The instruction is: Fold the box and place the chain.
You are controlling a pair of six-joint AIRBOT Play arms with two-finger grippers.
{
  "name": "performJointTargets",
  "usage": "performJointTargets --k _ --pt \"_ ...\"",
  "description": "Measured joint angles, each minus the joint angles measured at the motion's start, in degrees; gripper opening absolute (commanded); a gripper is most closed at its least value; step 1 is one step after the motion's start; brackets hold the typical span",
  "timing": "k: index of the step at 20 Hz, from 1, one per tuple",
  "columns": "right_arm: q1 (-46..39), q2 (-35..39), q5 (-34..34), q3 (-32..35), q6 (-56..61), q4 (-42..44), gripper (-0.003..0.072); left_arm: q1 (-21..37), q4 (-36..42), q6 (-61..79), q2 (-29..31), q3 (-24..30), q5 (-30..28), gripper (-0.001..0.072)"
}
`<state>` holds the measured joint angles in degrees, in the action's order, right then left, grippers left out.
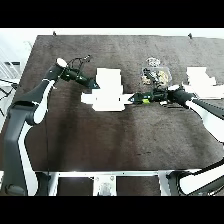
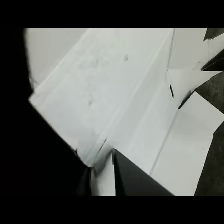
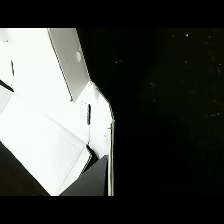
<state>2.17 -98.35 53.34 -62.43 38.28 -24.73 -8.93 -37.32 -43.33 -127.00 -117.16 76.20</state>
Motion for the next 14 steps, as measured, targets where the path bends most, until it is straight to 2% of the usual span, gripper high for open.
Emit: performJointTargets --k 2,3,5,6,7,8,14 --pt "-0.1 0.0 0.0 0.0 0.0 -0.1 0.0012 0.0 1.0 0.9 0.0 0.0 0.7 0.0066" --pt "-0.1 0.0 0.0 0.0 0.0 -0.1 0.0012 0.0 1.3 1.1 0.0 0.0 1.0 0.0020" --pt "-0.1 0.0 0.0 0.0 0.0 -0.1 0.0014 0.0 1.8 1.9 0.0 0.0 1.8 0.0019" --pt "-0.1 0.0 0.0 0.0 0.0 -0.1 0.0126 0.0 2.0 2.4 0.0 0.0 2.2 0.0018" --pt "-0.1 0.0 -0.1 0.0 0.0 0.0 0.0296 0.0 2.3 3.1 0.0 0.0 3.1 0.0018" --pt "-0.1 0.0 0.0 0.0 -0.1 0.0 0.0378 -0.2 2.4 4.4 -0.1 0.0 3.9 0.0017" --pt "-5.0 0.5 1.1 0.0 0.0 1.4 0.0374 -0.2 3.0 16.5 0.0 0.0 7.3 0.0012"
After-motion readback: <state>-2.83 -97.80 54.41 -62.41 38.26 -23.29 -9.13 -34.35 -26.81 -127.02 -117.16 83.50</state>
